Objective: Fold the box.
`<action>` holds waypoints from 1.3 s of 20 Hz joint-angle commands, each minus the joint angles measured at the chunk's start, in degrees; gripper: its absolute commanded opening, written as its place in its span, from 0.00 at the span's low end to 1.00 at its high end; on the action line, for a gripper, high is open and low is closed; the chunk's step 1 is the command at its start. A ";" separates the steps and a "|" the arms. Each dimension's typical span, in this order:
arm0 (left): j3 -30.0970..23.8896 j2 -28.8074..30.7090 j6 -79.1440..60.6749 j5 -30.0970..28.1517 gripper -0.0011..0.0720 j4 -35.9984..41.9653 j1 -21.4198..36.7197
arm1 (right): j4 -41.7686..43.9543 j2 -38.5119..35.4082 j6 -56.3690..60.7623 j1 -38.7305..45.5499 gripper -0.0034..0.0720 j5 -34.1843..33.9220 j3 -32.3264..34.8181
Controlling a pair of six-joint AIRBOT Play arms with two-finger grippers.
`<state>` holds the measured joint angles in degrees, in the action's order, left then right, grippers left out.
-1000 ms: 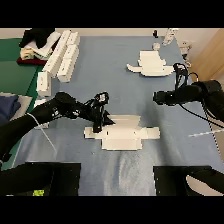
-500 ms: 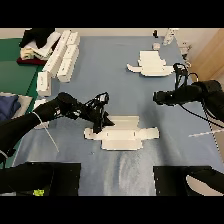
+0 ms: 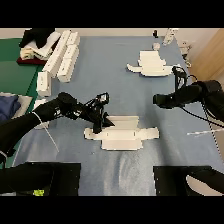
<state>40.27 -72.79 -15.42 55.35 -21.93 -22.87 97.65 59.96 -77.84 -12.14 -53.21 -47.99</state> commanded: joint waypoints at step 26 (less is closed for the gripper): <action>-0.02 -0.04 0.04 -0.33 0.03 -0.37 0.04 | -28.98 -5.55 -0.35 -51.87 0.82 7.65 18.21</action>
